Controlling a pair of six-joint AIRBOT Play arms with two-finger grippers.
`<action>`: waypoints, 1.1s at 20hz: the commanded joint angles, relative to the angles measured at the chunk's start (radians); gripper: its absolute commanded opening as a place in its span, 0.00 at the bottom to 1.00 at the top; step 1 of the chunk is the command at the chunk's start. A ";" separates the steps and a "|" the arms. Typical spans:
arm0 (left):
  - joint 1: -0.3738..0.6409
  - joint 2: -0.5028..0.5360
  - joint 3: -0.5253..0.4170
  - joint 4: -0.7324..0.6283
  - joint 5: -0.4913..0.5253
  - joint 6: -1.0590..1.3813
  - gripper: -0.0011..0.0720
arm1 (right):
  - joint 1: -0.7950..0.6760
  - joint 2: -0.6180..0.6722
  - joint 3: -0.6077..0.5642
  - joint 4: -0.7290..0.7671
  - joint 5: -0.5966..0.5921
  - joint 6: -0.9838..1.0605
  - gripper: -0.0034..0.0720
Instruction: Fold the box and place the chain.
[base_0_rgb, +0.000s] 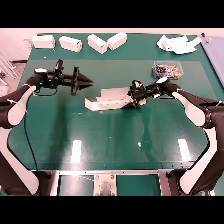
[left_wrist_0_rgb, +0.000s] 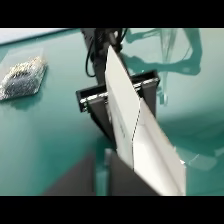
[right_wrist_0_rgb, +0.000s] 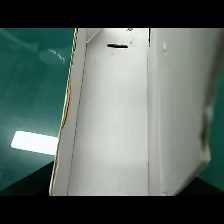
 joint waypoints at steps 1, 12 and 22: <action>0.008 0.034 0.001 0.021 -0.099 -0.116 0.03 | 0.000 0.000 0.000 0.001 -0.001 0.001 0.81; -0.062 0.414 -0.477 0.032 0.316 -0.158 0.03 | 0.000 0.000 0.000 0.001 -0.001 0.001 0.81; -0.200 0.359 -0.500 -0.053 0.465 -0.095 0.04 | 0.000 0.000 0.000 0.002 -0.001 0.001 0.81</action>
